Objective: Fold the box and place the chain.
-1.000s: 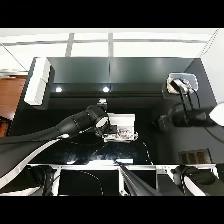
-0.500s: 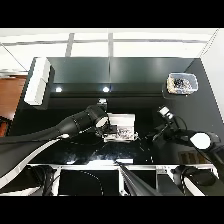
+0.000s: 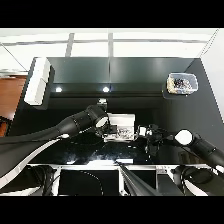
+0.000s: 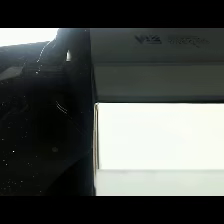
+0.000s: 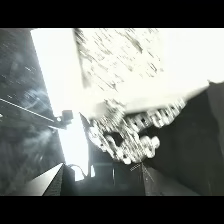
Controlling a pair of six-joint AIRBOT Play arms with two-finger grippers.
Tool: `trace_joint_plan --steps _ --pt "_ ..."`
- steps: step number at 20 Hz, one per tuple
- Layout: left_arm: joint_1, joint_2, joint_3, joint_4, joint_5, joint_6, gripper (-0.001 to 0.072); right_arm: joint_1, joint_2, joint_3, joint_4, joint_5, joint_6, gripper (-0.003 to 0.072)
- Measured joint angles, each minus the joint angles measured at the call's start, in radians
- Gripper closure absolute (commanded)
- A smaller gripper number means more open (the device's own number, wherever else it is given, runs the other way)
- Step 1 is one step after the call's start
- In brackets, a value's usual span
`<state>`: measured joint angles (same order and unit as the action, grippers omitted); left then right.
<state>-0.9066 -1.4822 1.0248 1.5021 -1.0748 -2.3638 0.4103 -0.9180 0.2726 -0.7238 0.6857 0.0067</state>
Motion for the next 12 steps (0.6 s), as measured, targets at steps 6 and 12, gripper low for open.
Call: trace_joint_plan --steps 6,12 --pt "0.0 0.0 0.0 0.0 0.0 0.0 0.0684 0.007 -0.066 0.037 0.092 -0.029 -0.138 0.0135" --pt "0.0 0.0 0.0 0.0 0.0 0.0 0.0684 0.008 -0.082 0.047 0.13 -0.04 -0.157 0.0675"
